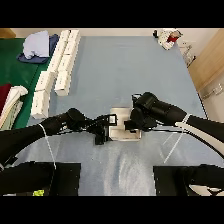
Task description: Fold the box.
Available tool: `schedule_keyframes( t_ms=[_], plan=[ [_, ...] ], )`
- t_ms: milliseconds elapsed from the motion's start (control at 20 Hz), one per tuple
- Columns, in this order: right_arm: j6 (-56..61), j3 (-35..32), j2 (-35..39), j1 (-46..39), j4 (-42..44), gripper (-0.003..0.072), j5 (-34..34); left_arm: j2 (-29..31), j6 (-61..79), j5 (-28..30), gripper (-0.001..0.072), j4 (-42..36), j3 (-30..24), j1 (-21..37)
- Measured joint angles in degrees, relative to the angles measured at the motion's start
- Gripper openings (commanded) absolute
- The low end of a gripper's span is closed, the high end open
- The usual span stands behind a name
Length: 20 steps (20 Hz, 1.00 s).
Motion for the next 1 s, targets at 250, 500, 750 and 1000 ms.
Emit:
schedule_keyframes(
  t_ms=[250, 500, 750, 1000],
  plan=[
    [-1.9, 5.4, 5.2, -0.3, -4.8, 0.0355, -6.6, 0.0, 0.0, 0.0, 0.0459, 0.0, 0.0, 0.0],
    [-5.0, 5.3, 9.9, -5.4, -10.6, 0.0092, -11.7, 0.0, 0.0, 0.0, 0.0459, 0.0, 0.0, 0.0],
    [-15.9, 1.9, 5.7, -21.3, -2.2, 0.0001, -3.5, 0.0, 0.0, 0.1, 0.0459, 0.0, 0.0, 0.0],
    [-40.9, 1.5, -3.7, -35.1, 33.2, 0.0001, 4.9, 0.0, 0.0, 0.1, 0.0459, 0.0, 0.0, 0.0]
  ],
)
